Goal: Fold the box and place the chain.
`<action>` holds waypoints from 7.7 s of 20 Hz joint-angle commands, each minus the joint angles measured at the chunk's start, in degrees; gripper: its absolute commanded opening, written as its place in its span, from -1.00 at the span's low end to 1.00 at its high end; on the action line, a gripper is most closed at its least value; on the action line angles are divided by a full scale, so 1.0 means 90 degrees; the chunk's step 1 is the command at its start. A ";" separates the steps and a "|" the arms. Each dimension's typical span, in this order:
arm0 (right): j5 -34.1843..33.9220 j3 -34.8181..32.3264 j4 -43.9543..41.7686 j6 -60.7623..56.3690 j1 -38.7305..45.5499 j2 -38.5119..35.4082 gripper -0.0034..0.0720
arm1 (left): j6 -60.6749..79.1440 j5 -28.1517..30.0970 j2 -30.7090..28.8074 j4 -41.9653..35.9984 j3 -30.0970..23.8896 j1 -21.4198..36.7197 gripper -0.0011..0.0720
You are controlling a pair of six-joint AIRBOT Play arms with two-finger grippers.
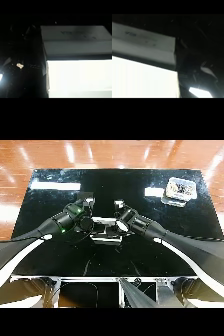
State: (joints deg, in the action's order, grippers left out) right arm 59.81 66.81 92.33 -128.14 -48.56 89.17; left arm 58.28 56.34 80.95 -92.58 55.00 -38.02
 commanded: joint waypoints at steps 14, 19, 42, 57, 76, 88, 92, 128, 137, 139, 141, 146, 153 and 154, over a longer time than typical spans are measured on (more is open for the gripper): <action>0.0294 0.0172 0.0185 0.0279 -0.0002 -0.0109 -0.75 | 0.0000 0.0049 0.0005 0.0007 0.0000 0.0000 -0.93; 0.0452 0.0175 0.0168 0.0313 0.0000 -0.0119 0.56 | 0.0000 0.0046 0.0005 0.0010 0.0000 0.0000 -0.93; -0.0843 0.1037 -0.0636 0.2958 0.6424 -0.0930 0.56 | 0.0000 0.0155 0.0005 0.0012 0.0000 0.0000 -0.93; -0.0017 0.3772 -0.1778 0.3075 0.6569 0.2409 0.55 | 0.0002 0.0216 0.0005 0.0017 0.0000 0.0000 -0.93; 0.0277 0.4063 -0.2142 0.3288 0.6555 0.2429 0.52 | 0.0002 0.0221 0.0005 0.0046 0.0000 0.0000 -0.93; 0.0403 0.4063 -0.2161 0.3485 0.6416 0.2623 -0.85 | 0.0002 0.0221 0.0005 0.0068 0.0000 0.0000 -0.93; 0.0573 0.4063 -0.2137 0.3626 0.6424 0.2550 -0.85 | 0.0002 0.0223 0.0005 0.0066 0.0000 0.0000 -0.93; 0.2771 0.2832 -0.2443 0.5100 0.4966 -0.3143 -0.84 | 0.0002 0.0199 0.0005 0.0063 0.0000 0.0000 -0.93; 0.2489 0.1865 -0.2946 0.4906 0.2501 -0.3594 -0.84 | 0.0002 0.0214 0.0005 0.0066 0.0000 0.0000 -0.93; 0.2064 0.1865 -0.3111 0.4908 0.2028 -0.3580 -0.84 | 0.0002 0.0206 0.0005 0.0066 0.0000 0.0000 -0.93; 0.1625 0.1865 -0.3087 0.4906 0.1579 -0.3473 -0.84 | 0.0002 0.0199 0.0005 0.0066 0.0000 0.0000 -0.93; 0.1086 0.1865 -0.3087 0.4957 0.1139 -0.2771 -0.84 | 0.0000 0.0231 0.0005 0.0063 0.0000 0.0000 -0.93; 0.1059 0.1865 -0.2934 0.5056 0.0996 -0.2302 -0.84 | 0.0002 0.0221 0.0005 0.0063 0.0000 0.0000 -0.93; 0.1129 0.1836 -0.2917 0.5056 0.0996 -0.2268 -0.84 | 0.0002 0.0221 0.0005 0.0063 0.0000 0.0000 -0.93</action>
State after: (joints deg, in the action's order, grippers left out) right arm 69.49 83.55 65.43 -82.89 -39.22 67.53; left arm 58.28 58.37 80.95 -92.01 55.02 -38.02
